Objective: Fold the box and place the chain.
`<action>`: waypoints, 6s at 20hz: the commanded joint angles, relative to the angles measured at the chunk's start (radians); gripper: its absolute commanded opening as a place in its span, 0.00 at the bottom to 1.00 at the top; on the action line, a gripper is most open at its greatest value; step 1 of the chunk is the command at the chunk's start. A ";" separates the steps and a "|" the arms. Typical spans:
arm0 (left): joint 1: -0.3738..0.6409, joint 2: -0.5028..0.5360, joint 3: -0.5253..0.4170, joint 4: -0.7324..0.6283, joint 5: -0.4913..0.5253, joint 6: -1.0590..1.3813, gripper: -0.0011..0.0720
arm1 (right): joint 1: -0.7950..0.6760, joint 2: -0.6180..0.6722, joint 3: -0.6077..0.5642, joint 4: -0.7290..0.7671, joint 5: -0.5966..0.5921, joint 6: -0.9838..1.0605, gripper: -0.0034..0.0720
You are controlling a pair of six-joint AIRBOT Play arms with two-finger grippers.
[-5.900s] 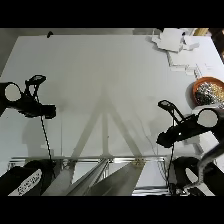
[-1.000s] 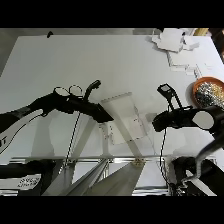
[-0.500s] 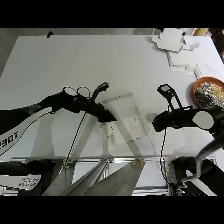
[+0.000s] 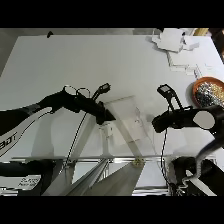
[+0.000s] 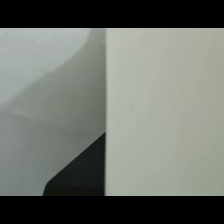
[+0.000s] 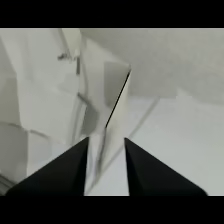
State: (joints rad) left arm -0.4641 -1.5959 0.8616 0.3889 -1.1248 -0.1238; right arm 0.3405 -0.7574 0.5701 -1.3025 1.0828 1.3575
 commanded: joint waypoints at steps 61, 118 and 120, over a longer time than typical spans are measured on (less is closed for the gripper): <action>-0.192 0.053 0.006 0.255 0.388 0.124 0.03 | 0.001 0.105 0.107 -0.059 0.126 -0.338 0.49; -0.192 0.053 0.006 0.255 0.383 0.124 0.03 | 0.187 0.045 -0.239 0.198 -0.467 -1.046 0.96; -0.192 0.053 0.006 0.255 0.383 0.124 0.03 | 0.130 0.037 -0.239 0.232 -0.461 -1.087 0.96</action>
State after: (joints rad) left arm -0.6567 -1.5421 0.8684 0.6434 -0.7414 -0.0006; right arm 0.5129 -0.7132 0.3302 -1.1400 0.6155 0.3492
